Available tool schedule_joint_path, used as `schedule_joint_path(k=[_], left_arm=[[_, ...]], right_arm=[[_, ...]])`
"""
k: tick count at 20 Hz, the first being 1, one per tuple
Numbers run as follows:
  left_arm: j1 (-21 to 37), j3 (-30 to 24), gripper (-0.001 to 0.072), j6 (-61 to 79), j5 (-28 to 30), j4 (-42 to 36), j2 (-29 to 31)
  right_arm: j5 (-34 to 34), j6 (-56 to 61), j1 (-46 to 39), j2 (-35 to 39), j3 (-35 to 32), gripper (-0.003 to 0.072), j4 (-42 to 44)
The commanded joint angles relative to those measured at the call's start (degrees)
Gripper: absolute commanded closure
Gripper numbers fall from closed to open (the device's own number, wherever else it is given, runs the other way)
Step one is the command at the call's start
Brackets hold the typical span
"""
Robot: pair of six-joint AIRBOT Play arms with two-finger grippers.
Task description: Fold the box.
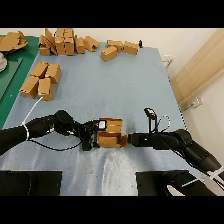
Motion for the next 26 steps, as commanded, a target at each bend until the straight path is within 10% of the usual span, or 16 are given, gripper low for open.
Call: schedule_joint_path(k=[1,8,26], left_arm=[[0.07,0.07,0.029,0.0,0.02,0.04,0.0],[0.07,0.07,0.029,0.0,0.02,0.04,0.02],[0.07,0.07,0.029,0.0,0.02,0.04,0.0]], right_arm=[[-0.42,-0.09,0.07,0.66,0.04,0.0675,0.52],[0.11,-0.07,0.07,1.25,0.24,0.0453,3.58],[0.07,-1.62,3.28,-3.98,3.15,0.0308,6.73]])
